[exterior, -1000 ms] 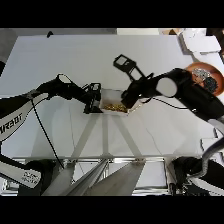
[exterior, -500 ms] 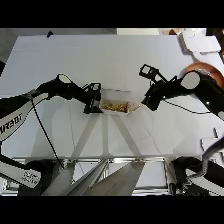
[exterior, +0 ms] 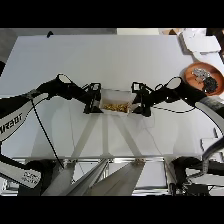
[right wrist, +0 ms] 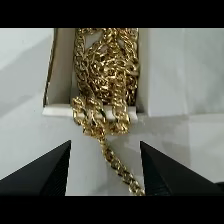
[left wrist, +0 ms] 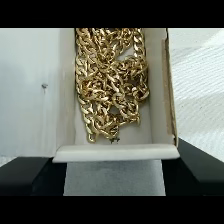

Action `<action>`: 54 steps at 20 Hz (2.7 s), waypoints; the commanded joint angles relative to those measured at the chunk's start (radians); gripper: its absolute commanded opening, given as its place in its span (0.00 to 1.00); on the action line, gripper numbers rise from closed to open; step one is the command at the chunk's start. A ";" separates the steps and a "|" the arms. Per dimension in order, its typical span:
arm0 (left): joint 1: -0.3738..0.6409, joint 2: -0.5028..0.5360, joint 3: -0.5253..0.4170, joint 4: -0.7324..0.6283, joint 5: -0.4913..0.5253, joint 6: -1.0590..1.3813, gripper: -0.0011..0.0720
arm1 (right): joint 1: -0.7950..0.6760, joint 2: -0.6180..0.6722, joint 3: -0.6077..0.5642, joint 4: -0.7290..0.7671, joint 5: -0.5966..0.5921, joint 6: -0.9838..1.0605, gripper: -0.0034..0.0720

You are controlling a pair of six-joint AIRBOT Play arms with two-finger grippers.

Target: Fold the box and place the chain.

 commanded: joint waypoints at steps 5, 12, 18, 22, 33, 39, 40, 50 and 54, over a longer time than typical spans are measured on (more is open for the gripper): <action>0.001 0.001 0.000 0.000 0.001 0.000 0.36 | 0.010 -0.034 -0.001 0.129 -0.001 -0.266 0.61; 0.001 0.001 0.000 0.000 0.000 0.000 0.36 | 0.010 -0.034 -0.001 0.111 -0.029 -0.271 0.06; 0.001 0.000 0.000 0.000 0.000 0.000 0.36 | 0.010 -0.030 -0.001 0.060 -0.176 -0.093 0.06; 0.001 0.001 0.000 0.000 0.000 0.000 0.36 | 0.010 0.024 -0.001 -0.031 -0.293 0.042 0.05; 0.001 0.001 0.000 0.000 0.000 0.000 0.36 | 0.090 0.319 0.003 -0.191 -0.119 0.363 0.05; 0.001 0.001 0.000 0.000 0.001 0.000 0.36 | 0.266 0.311 0.108 -0.193 -0.138 0.621 0.05; 0.001 0.001 0.000 0.000 0.000 0.000 0.36 | 0.287 0.304 0.130 -0.193 -0.162 0.623 0.05; 0.001 0.000 0.000 0.000 0.000 0.000 0.36 | 0.384 0.105 0.206 -0.225 -0.244 0.796 0.06; 0.001 0.000 0.000 0.000 0.000 0.000 0.36 | 0.384 0.071 0.206 -0.227 -0.206 0.850 0.13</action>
